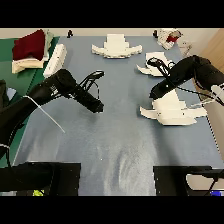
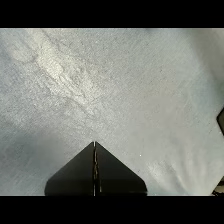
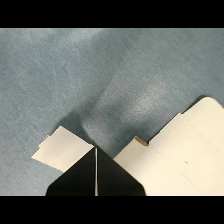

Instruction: Fold the box.

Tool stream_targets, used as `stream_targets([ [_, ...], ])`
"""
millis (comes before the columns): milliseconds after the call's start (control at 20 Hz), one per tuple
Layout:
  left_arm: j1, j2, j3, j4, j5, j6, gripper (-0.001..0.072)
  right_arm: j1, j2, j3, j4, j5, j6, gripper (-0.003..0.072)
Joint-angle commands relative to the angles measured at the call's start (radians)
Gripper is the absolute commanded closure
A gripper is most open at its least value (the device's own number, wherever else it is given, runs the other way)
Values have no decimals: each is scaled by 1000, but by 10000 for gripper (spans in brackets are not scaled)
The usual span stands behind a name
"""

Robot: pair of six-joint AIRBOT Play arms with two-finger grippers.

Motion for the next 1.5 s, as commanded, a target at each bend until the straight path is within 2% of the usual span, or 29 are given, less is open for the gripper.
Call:
stream_targets([
  [0,0,0,0,0,0,0,697,0,0,1,0,0,0,681],
  [650,0,0,0,0,0,0,697,0,-1,1,11,0,1,681],
  [800,0,0,0,-1,1,0,697,0,-1,1,197,-2,154,681],
  [900,0,0,0,-10,2,0,697,3,-3,1,268,13,193,681],
  [1050,0,0,0,-15,25,0,697,11,-8,1,266,58,479,681],
  [1150,0,-3,0,-72,50,0,697,11,-13,1,253,99,555,671],
  [1200,0,-6,0,-105,61,-1,697,-2,-14,9,208,120,647,446],
  [1250,0,-9,0,-129,75,-2,696,-27,-14,33,126,112,743,172],
  [1350,1,-9,2,-170,90,-35,692,-124,-14,109,-126,25,851,154],
  [1400,2,-9,3,-173,90,-54,512,-185,-14,137,-237,-31,883,163],
  [1450,2,-9,3,-172,92,-95,214,-262,-14,153,-319,-83,882,171],
])
